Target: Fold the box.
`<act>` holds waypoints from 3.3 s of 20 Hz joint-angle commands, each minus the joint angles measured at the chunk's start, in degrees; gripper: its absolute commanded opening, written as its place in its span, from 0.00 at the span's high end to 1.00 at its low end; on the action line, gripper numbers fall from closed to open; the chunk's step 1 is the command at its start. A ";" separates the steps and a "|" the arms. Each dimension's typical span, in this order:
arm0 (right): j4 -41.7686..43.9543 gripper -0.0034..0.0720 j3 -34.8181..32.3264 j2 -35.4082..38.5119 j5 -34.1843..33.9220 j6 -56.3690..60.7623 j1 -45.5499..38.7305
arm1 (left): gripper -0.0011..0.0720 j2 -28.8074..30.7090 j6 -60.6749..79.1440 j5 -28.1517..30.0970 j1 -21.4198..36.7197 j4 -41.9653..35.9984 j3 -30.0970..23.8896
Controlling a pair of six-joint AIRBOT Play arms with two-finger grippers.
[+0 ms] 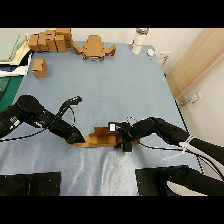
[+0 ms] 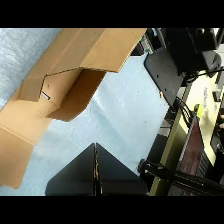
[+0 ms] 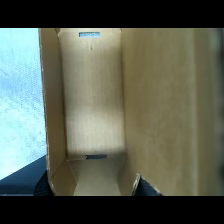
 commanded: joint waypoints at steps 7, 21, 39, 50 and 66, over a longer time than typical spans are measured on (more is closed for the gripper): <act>0.00 0.26 0.13 0.02 -0.09 0.00 -0.07 | 0.97 -0.07 -12.37 2.86 -10.62 -0.55 -0.09; 0.00 0.26 0.13 0.02 -0.09 0.00 -0.07 | 0.97 -14.67 -13.07 28.61 -8.11 -8.61 6.84; 0.00 0.26 0.13 0.02 -0.09 0.00 -0.07 | 0.97 -10.43 9.70 18.14 1.70 -5.86 8.46; 0.00 0.26 0.13 0.00 -0.09 0.00 -0.07 | 0.97 -0.83 48.83 13.64 2.60 -4.26 0.90; 0.00 0.26 0.13 0.02 -0.09 0.00 -0.07 | 0.06 -3.34 65.02 30.80 -6.47 -14.10 -14.64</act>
